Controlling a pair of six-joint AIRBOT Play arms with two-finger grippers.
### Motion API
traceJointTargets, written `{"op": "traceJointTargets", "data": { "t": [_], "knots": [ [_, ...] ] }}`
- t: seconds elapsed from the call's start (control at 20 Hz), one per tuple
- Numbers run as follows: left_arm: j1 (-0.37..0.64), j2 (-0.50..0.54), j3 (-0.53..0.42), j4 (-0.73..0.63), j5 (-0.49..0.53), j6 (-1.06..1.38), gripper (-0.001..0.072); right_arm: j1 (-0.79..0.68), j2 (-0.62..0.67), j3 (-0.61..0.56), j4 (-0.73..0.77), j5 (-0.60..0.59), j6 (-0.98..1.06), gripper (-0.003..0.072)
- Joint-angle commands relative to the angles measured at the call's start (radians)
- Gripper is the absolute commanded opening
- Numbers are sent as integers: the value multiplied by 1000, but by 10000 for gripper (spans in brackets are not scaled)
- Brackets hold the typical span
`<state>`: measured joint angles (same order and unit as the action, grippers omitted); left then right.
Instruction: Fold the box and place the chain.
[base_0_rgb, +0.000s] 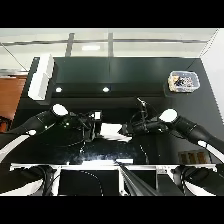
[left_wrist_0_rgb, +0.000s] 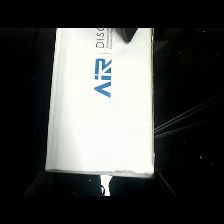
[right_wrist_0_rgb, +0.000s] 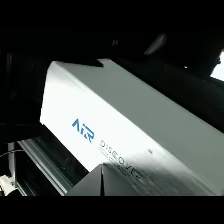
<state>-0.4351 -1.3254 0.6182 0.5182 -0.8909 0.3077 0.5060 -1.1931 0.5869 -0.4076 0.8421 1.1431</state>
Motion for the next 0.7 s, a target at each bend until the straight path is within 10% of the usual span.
{"op": "traceJointTargets", "data": {
  "t": [0.0, 0.4, 0.65],
  "knots": [
    [0, 0, 1, 0, -2, 0, 473, 1, -2, 0, -66, -17, 29, 14],
    [0, 0, 1, -2, -3, 0, 473, 1, -2, 1, -60, -9, 26, 14],
    [13, 7, 12, 13, -8, -58, 473, -55, 69, 113, -123, 239, -33, 14]
  ]
}}
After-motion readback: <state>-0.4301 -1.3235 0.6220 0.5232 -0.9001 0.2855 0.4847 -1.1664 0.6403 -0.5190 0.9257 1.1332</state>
